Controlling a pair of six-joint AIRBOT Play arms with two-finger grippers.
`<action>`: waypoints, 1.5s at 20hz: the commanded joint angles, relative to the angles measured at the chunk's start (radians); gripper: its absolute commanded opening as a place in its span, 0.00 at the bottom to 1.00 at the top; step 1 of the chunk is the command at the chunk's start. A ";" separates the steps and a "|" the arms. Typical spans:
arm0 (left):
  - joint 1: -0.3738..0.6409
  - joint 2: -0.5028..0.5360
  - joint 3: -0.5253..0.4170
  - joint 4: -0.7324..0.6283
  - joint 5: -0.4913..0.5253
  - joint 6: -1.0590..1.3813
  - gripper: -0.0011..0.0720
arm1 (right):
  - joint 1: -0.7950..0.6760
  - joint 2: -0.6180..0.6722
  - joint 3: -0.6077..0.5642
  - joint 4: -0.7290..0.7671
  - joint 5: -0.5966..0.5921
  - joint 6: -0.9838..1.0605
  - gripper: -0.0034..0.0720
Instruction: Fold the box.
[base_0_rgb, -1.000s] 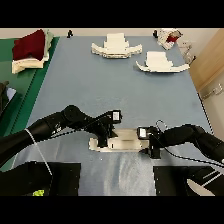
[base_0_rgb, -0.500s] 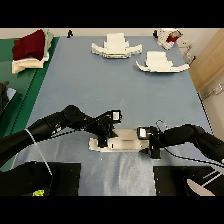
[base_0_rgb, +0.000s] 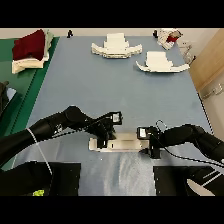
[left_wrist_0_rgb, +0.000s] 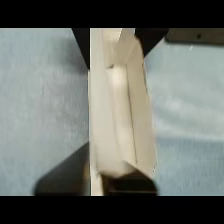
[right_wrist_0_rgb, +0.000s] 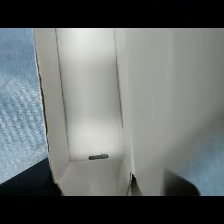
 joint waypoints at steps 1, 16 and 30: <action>0.000 0.003 0.002 -0.018 0.003 -0.035 0.44 | -0.001 0.001 0.000 0.000 0.000 0.000 0.69; 0.111 0.236 -0.001 0.245 -0.436 -0.759 0.03 | -0.001 0.001 0.000 0.000 0.000 0.000 0.69; 0.005 0.095 -0.016 -0.249 0.034 -1.030 0.03 | -0.001 0.001 0.000 0.000 0.000 0.000 0.69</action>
